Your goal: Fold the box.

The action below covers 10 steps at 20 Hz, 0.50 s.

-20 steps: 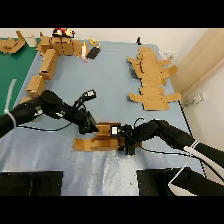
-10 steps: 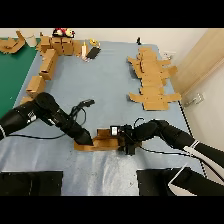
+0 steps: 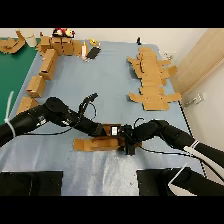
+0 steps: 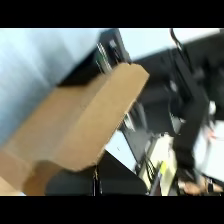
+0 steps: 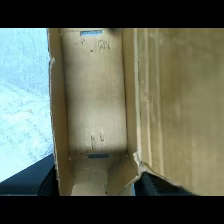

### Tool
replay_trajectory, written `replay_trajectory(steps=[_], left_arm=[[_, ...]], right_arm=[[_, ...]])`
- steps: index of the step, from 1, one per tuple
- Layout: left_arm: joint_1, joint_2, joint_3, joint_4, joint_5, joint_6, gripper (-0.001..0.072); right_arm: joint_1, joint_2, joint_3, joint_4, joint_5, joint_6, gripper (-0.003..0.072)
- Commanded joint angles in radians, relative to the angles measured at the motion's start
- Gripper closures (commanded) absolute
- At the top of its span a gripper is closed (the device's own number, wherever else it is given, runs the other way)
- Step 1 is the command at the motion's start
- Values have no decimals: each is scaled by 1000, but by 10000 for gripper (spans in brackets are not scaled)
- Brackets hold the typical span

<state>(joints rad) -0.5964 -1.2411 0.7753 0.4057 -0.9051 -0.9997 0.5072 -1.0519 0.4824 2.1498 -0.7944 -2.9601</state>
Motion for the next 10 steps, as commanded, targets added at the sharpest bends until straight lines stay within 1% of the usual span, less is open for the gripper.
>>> replay_trajectory(steps=[1,3,6,8,10], left_arm=[[5,-78,25,-16,107,5,697],[6,-126,47,-1,109,7,697],[6,-171,47,31,89,-31,697],[6,-179,47,74,86,-64,697],[11,-179,47,81,85,-67,697]], right_arm=[[-1,0,0,0,0,0,191],[-1,0,0,0,0,0,190],[-1,0,0,0,0,0,191],[-1,0,0,0,0,0,190],[-1,0,0,0,0,0,191]])
